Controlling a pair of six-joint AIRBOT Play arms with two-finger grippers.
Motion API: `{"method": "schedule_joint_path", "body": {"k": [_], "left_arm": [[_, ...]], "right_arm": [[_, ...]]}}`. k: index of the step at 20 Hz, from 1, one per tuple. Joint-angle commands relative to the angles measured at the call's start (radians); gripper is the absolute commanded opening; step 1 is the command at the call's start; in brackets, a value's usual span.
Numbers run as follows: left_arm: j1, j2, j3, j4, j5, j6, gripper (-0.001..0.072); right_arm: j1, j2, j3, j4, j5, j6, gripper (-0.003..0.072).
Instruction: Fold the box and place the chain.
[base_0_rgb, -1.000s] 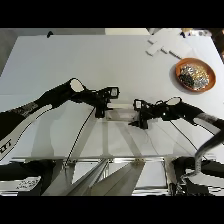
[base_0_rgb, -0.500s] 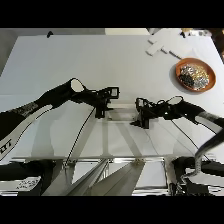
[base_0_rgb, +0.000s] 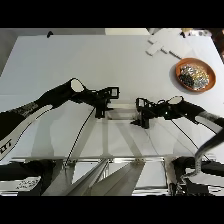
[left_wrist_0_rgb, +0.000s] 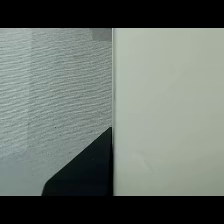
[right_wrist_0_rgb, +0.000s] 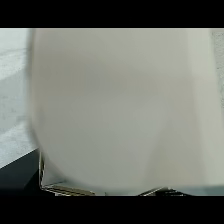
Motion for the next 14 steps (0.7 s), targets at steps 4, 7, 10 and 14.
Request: {"method": "schedule_joint_path", "body": {"k": [4, 7, 10, 14], "left_arm": [[0.0, 0.001, 0.001, 0.001, 0.0, 0.0, 0.001], [0.0, 0.0, 0.001, 0.0, 0.0, 0.0, 0.001], [0.0, 0.001, 0.001, 0.0, 0.0, 0.0, 0.001], [0.0, 0.0, 0.001, 0.0, 0.0, 0.0, 0.001]], "right_arm": [[0.0, -0.001, 0.0, -0.002, -0.025, -0.002, 0.0524], [0.0, -0.001, 0.0, -0.002, -0.025, -0.002, 0.0525], [0.0, -0.001, 0.0, -0.002, -0.02, -0.001, 0.0526], [0.0, 0.0, 0.0, -0.005, -0.021, -0.001, 0.0526]]}}
